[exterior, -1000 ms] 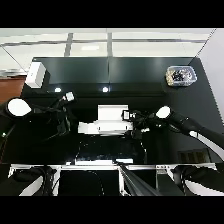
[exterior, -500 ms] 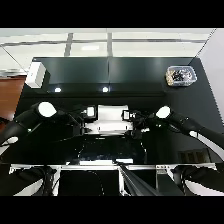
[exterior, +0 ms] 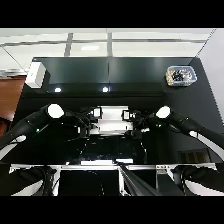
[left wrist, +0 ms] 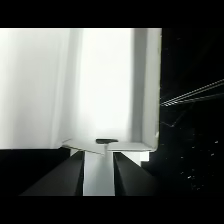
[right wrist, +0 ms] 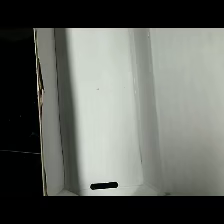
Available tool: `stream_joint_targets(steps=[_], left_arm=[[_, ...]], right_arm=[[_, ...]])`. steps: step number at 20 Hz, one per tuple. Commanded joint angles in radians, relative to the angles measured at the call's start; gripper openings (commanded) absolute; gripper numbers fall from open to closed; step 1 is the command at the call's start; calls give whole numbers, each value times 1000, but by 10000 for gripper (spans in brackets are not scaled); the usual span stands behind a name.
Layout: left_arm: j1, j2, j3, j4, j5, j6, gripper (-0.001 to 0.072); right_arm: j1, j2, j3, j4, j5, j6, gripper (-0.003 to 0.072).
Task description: Fold the box and place the chain.
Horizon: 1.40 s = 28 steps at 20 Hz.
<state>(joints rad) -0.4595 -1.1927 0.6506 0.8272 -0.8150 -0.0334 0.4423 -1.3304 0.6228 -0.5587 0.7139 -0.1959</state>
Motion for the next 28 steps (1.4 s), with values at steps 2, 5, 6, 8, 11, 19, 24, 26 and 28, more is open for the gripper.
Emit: stream_joint_targets(steps=[2, 5, 6, 8, 11, 19, 24, 26, 28], left_arm=[[-3, -18, 0, -92, -20, -1, 227], [-4, -43, 0, -151, -15, 0, 227], [-4, -53, 0, -163, -13, 0, 227], [-4, -63, 0, -172, -11, 0, 227], [-4, -63, 0, -204, 8, 3, 218], [-3, -71, 0, -204, 5, 3, 238], [-7, -69, 1, -198, -2, 2, 128], [-5, -45, 5, -159, 2, -29, 119], [16, 10, 11, -71, -9, -146, 28]], right_arm=[[1, -1, 1, 0, 0, 1, 67], [1, 0, 1, 0, 0, 1, 66], [1, 0, 1, 0, 0, 1, 67], [1, 0, 1, 0, 0, 1, 67], [1, -1, 1, 0, 0, 1, 67], [1, -1, 1, 0, 0, 1, 66], [1, -1, 1, 1, 0, 1, 66], [1, -1, 1, 1, 0, 1, 67], [1, 0, 1, 1, 0, 1, 67]])
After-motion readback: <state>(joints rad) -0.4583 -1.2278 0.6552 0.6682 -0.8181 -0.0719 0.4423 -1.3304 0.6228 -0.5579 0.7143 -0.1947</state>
